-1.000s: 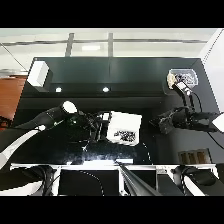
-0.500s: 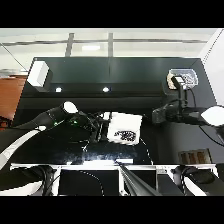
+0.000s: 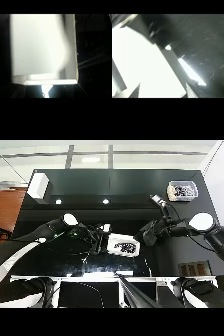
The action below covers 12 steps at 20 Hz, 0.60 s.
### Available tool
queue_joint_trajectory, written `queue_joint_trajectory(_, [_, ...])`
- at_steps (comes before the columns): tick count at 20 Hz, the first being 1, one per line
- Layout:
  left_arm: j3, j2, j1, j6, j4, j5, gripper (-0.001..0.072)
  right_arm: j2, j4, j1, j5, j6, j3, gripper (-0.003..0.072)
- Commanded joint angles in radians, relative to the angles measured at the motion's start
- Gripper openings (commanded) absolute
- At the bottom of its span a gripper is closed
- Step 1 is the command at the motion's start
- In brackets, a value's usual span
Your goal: Fold the box and place the chain.
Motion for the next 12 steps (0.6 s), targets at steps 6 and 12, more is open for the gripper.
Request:
queue_joint_trajectory(6, [0.001,-0.001,0.000,0.000,0.000,0.000,0.0509,-0.006,-0.110,0.150,-0.002,-0.236,-0.011,0.0718])
queue_joint_trajectory(12, [0.001,-0.001,0.000,0.001,0.000,0.000,0.0510,-0.006,-0.193,0.202,-0.047,-0.274,-0.035,0.0717])
